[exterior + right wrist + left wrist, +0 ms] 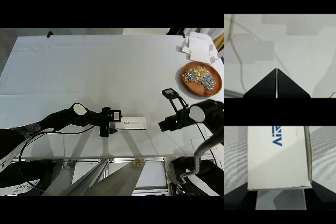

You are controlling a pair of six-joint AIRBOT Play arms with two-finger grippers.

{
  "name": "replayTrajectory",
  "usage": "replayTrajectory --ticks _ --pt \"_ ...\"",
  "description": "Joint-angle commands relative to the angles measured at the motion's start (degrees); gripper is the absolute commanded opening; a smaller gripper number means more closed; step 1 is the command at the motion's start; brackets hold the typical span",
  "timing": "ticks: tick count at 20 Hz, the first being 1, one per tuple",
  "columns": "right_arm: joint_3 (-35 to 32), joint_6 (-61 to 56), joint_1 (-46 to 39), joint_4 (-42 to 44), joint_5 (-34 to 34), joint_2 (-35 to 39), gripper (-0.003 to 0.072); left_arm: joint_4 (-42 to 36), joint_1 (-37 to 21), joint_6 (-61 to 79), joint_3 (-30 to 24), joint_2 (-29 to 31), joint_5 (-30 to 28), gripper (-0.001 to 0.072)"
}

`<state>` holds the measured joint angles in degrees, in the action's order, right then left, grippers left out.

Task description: Fold the box and place the chain.

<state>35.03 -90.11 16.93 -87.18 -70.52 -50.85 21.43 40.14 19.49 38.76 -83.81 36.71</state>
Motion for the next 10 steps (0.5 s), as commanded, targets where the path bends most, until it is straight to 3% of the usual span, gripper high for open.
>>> replayTrajectory --ticks 1,4,10 --pt "3.5 -4.9 -0.9 -0.3 -0.3 -3.5 0.0012 0.0 0.0 0.0 0.0 0.0 0.0 0.0274" --pt "3.5 -13.2 -0.9 0.0 0.9 -3.6 0.0011 0.0 0.0 0.0 0.0 0.0 0.0 0.0274" --pt "8.7 -13.5 -0.9 -0.1 -2.7 -7.6 0.0012 0.0 0.0 0.0 0.0 0.0 0.0 0.0274"
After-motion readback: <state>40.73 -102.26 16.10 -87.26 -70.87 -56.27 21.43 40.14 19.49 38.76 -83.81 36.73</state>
